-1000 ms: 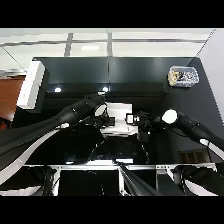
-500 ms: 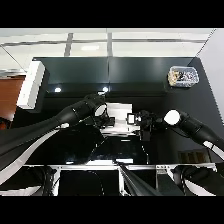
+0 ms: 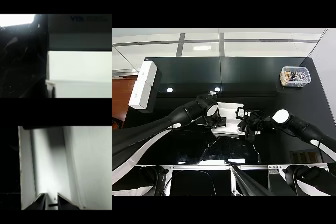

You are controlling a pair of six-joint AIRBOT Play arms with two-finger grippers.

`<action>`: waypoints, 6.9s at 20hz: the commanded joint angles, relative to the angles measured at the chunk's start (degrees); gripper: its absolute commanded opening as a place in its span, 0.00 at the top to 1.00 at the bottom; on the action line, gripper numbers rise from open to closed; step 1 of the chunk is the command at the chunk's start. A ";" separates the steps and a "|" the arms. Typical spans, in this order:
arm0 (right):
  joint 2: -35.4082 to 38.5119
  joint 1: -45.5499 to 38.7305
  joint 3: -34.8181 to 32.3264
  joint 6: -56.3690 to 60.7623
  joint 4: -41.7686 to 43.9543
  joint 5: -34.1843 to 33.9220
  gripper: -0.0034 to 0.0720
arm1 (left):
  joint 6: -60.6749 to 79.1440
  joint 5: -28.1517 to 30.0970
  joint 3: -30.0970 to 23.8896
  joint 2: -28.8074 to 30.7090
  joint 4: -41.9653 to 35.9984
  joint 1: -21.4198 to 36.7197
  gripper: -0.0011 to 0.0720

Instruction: Fold the box and place the chain.

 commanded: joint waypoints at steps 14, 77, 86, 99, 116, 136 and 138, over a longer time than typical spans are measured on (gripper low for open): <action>2.84 -4.11 1.11 22.40 -5.46 5.92 0.94 | -0.11 1.62 0.00 -0.02 -0.07 0.02 0.95; -8.50 7.37 20.46 113.57 -39.26 18.82 0.51 | -0.11 2.73 0.02 -0.02 -1.31 0.02 0.95; -12.90 11.87 26.32 123.12 -47.84 24.37 0.56 | -0.09 2.69 0.00 -0.02 -1.31 0.02 0.95; -14.25 12.59 26.32 126.97 -49.55 24.87 0.56 | -0.09 2.69 0.00 -0.02 -1.31 0.02 0.95; -14.60 12.59 26.32 127.62 -46.71 22.51 0.76 | -0.09 2.71 0.02 -0.02 -1.31 0.02 0.95; -7.61 10.86 31.32 118.16 -48.98 32.59 0.60 | -0.09 2.67 0.02 -0.02 -1.29 0.02 0.95; -1.62 9.77 32.79 116.91 -54.62 35.56 0.60 | -0.09 2.67 0.02 -0.02 -1.29 0.02 0.95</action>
